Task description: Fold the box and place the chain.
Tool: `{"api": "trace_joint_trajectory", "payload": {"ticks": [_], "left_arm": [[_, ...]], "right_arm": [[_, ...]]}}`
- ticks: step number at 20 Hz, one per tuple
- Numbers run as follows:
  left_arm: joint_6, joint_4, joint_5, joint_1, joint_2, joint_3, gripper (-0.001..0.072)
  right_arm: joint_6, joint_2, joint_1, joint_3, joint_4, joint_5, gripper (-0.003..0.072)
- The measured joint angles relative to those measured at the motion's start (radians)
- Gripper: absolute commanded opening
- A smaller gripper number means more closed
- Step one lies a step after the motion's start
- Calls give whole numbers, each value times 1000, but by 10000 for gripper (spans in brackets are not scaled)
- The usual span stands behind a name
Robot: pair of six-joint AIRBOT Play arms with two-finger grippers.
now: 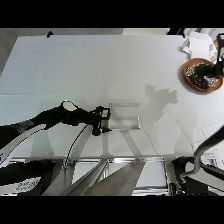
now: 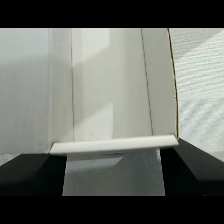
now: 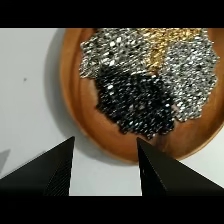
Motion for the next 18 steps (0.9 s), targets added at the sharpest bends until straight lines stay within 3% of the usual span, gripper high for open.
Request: {"api": "trace_joint_trajectory", "payload": {"ticks": [1,7,18], "left_arm": [[0,0,0,0,0,0,251],[0,0,0,0,0,0,251],[0,0,0,0,0,0,251]], "right_arm": [[-11,-51,-31,42,16,0,303],[-39,-275,-130,172,67,19,297],[-36,-414,-194,200,85,-8,295]]}}
